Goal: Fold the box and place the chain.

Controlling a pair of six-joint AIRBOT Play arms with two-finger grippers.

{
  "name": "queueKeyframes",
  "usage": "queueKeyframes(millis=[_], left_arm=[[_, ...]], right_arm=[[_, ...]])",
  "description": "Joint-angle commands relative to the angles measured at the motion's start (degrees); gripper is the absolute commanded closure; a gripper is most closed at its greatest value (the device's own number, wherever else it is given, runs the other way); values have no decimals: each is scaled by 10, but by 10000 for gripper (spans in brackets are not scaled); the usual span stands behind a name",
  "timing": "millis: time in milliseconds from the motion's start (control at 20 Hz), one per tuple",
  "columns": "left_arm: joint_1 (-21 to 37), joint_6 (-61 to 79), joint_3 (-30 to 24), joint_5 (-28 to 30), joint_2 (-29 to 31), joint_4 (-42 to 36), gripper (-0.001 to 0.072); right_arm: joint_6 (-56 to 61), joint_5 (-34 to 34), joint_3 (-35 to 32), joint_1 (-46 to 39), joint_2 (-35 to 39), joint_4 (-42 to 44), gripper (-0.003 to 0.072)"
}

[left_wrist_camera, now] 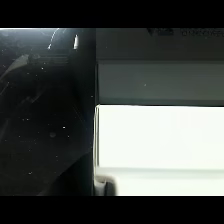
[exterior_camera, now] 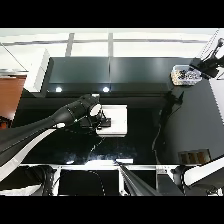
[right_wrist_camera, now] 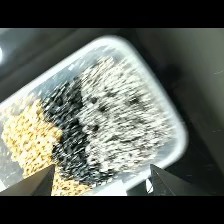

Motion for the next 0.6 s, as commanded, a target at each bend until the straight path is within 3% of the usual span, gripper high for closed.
queueKeyframes(millis=[0, 50, 100, 550], left_arm=[[0, 0, 1, 1, 0, 0, 677], [0, 0, 1, 0, 0, 0, 677], [0, 0, 1, 0, 0, 0, 677], [0, 0, 1, -2, 0, 0, 677]], right_arm=[[-24, -3, 18, -5, -32, 3, -33], [-24, -14, 18, -5, -35, -1, 33], [-24, -23, 18, -5, -38, -3, 46], [-24, -49, 23, -6, -79, -11, 47]])
